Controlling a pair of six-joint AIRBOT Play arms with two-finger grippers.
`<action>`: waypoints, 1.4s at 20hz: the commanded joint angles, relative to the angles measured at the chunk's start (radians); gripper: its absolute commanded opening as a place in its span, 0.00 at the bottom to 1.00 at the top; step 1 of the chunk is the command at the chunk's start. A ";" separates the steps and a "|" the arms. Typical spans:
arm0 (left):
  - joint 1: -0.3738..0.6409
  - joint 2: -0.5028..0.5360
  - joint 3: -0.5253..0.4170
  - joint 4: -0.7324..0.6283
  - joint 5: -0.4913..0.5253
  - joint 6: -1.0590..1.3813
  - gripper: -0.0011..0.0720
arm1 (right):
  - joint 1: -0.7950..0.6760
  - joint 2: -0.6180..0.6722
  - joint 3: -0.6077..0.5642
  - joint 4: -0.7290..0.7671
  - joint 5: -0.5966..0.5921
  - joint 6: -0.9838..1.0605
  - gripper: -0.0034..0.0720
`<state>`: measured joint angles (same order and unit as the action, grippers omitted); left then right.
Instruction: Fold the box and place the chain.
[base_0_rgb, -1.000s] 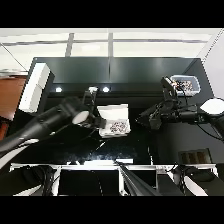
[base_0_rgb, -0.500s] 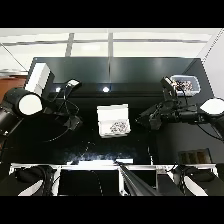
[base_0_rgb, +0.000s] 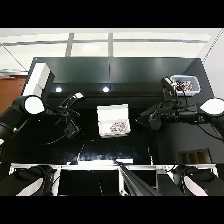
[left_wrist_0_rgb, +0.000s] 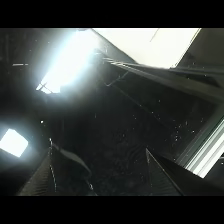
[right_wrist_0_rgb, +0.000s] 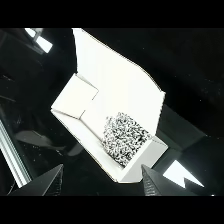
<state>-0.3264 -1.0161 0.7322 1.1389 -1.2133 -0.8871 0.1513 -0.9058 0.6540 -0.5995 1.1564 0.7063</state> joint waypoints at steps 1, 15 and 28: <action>0.064 -0.007 -0.015 -0.068 -0.030 0.107 0.99 | 0.000 0.000 0.001 0.001 0.003 0.017 0.79; 0.324 -0.051 -0.135 -0.475 -0.008 0.590 0.97 | 0.000 0.000 0.001 0.002 0.002 0.018 0.79; 0.239 -0.006 -0.338 -0.673 0.126 0.686 0.96 | 0.000 0.000 0.001 0.002 0.002 0.019 0.79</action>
<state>-0.0807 -1.0527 0.4610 0.5571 -1.1412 -0.2337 0.1513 -0.9058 0.6540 -0.5980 1.1584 0.7242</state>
